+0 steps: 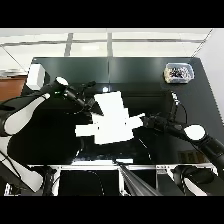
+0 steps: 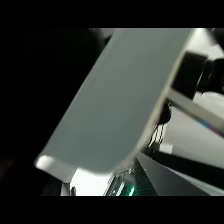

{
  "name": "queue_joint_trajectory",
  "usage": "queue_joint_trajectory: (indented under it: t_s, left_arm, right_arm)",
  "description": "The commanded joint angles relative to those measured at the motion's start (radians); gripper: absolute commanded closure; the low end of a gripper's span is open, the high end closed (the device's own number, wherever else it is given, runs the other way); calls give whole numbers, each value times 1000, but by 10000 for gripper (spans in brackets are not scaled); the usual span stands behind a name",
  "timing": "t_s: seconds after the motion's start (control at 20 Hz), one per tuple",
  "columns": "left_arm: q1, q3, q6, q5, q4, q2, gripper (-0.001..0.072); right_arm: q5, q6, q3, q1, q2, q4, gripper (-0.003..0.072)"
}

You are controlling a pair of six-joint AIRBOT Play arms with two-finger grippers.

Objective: Fold the box and place the chain.

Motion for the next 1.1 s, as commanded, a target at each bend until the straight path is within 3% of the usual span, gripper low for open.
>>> queue_joint_trajectory:
  t_s: [0.0,0.05,0.25,0.35,0.4,0.45,0.5,0.55,0.7,0.85,0.95,1.05]
  left_arm:
    - [-8,88,27,-116,56,-61,374]
    - [-7,100,42,-119,58,-66,378]
    - [-13,129,130,-152,109,-67,609]
    - [-13,135,171,-158,95,-66,684]
    - [-13,139,177,-156,84,-66,685]
    - [-13,146,182,-151,77,-63,686]
    - [-13,154,182,-150,77,-56,687]
    - [-12,159,182,-152,78,-41,688]
    - [-11,144,185,-148,79,34,689]
    - [-20,-10,291,-47,66,186,690]
    - [-26,-213,513,137,-19,325,688]
    - [-34,-389,832,304,-150,427,686]
  right_arm:
    - [24,0,-1,0,-1,-1,673]
    - [24,0,-1,0,-1,-1,673]
    - [24,0,-1,0,-1,-11,673]
    - [22,0,-1,0,-1,-18,672]
    - [21,0,-1,0,-1,-18,635]
    - [21,0,0,0,-1,-19,354]
    - [28,0,3,-4,0,-28,17]
    - [63,0,20,-18,1,-74,-18]
    - [264,-3,148,-94,3,-274,-18]
    - [439,-43,299,-146,5,-481,-17]
    - [412,-56,350,-150,5,-616,-17]
    - [271,-56,351,-150,3,-660,-17]
